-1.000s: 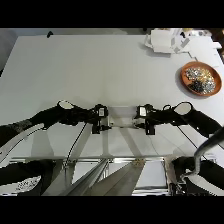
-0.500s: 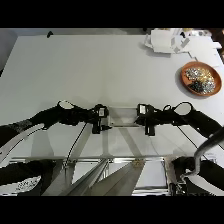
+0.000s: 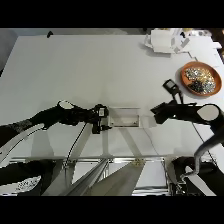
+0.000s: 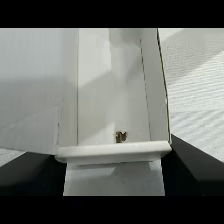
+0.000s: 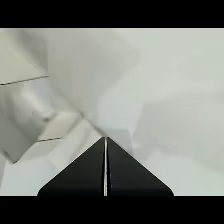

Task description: Fold the box and place the chain.

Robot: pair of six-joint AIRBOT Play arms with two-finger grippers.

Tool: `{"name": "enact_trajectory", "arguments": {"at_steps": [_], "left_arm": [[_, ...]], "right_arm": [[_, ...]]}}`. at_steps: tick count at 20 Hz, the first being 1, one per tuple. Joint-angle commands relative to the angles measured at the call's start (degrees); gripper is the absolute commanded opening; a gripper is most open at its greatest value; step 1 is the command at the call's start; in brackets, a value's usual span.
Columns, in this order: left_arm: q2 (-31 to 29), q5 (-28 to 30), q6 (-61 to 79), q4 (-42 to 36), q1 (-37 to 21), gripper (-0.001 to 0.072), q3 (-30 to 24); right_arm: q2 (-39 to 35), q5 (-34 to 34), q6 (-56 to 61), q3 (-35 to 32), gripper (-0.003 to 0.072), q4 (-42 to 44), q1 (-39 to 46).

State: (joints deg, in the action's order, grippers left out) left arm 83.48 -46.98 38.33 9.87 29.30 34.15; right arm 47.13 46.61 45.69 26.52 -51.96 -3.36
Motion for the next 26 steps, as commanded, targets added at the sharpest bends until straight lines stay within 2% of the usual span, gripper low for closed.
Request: {"name": "enact_trajectory", "arguments": {"at_steps": [1, 8, 15, 19, 22, 24, 25, 26], "left_arm": [[0.02, 0.00, 0.02, 0.02, 0.02, 0.0137, 0.02], [0.02, 0.00, 0.02, 0.02, 0.02, 0.0137, 0.02], [0.02, 0.00, 0.02, 0.02, 0.02, 0.0137, 0.02], [0.02, 0.00, 0.02, 0.02, 0.02, 0.0137, 0.02], [0.00, 0.00, 0.02, 0.02, 0.02, 0.0137, 0.02], [0.02, 0.00, 0.02, 0.02, 0.02, 0.0137, 0.02], [0.02, 0.00, 0.02, 0.02, 0.02, 0.0137, 0.02], [0.00, 0.00, 0.02, 0.02, 0.02, 0.0137, 0.02]], "right_arm": [[-0.15, 0.55, 22.51, 0.07, 0.0018, -7.82, 9.09], [15.58, 8.55, 22.88, 0.07, 0.0018, -1.88, 7.21], [21.00, 8.39, 18.18, 0.07, 0.0018, 3.74, 4.46], [20.15, 9.57, 13.20, 0.07, 0.0019, 9.81, 3.30], [17.38, 10.49, 12.70, 0.07, 0.0036, 10.38, 3.30], [15.37, 11.54, 12.72, 0.07, 0.0148, 10.54, 3.30], [14.25, 11.65, 12.72, 0.07, 0.0186, 10.67, 3.30], [13.31, 11.78, 12.68, 0.07, 0.0193, 11.28, 3.30]]}}
